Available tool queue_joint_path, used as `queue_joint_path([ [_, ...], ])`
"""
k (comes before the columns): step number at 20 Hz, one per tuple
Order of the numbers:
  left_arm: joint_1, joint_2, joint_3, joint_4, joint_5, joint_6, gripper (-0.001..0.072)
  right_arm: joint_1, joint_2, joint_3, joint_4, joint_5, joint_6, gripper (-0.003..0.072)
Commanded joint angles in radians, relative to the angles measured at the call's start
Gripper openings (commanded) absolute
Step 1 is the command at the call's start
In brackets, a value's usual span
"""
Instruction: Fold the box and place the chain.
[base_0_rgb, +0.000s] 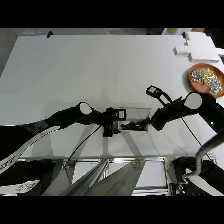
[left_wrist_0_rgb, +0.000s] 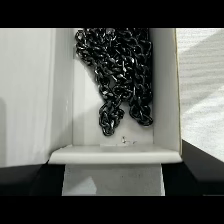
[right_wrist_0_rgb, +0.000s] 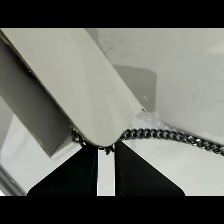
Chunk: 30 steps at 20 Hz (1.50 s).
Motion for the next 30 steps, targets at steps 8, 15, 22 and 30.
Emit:
queue_joint_path([
  [8, 0.000, 0.000, 0.000, 0.000, 0.000, 0.000, 0.0210, 0.013, 0.219, 0.000, 0.160, 0.089, 0.018, 0.0015],
  [15, 0.000, 0.000, 0.000, 0.000, 0.000, 0.000, 0.0210, 0.208, 0.212, 0.000, 0.252, -0.048, 0.021, 0.0016],
  [22, 0.000, 0.000, 0.000, 0.000, 0.000, 0.000, 0.0210, 0.295, 0.145, 0.000, 0.253, -0.223, 0.092, 0.0032],
  [30, 0.000, 0.000, 0.000, 0.000, 0.000, 0.000, 0.0210, 0.203, 0.158, 0.097, 0.160, -0.085, 0.097, 0.0178],
])
